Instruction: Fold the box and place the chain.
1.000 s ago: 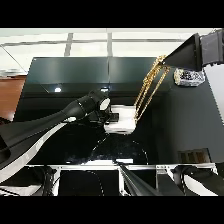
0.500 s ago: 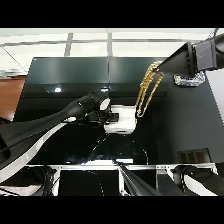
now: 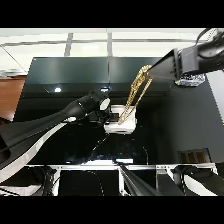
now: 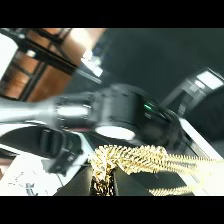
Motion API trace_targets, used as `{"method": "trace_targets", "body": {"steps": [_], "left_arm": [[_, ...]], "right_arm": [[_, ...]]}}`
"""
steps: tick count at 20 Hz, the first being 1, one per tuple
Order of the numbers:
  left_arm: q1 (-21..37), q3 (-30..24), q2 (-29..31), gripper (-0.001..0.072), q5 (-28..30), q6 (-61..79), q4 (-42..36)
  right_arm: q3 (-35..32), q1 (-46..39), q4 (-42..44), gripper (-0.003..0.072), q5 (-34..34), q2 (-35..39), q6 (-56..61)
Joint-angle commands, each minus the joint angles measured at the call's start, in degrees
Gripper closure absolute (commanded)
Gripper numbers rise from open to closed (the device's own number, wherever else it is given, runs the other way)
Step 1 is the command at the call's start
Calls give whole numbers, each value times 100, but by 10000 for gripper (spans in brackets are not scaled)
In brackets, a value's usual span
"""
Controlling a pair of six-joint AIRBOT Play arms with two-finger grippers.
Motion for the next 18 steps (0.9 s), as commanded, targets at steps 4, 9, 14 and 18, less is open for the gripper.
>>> {"method": "trace_targets", "body": {"steps": [4, 9, 14, 18], "left_arm": [[4, 2, -2, 680, -2, 2, 4], [4, 2, -2, 680, -7, 2, 2], [4, 2, -2, 680, 2, 2, 4], [4, 2, -2, 680, 2, 2, 4]], "right_arm": [[-1567, -11, -1209, 671, -721, 2, -20], [-2310, -98, -1775, 670, -940, 2, 243], [-2815, 238, -1209, 671, -767, 2, 170], [-2815, 372, -232, 671, -802, 2, -162]]}}
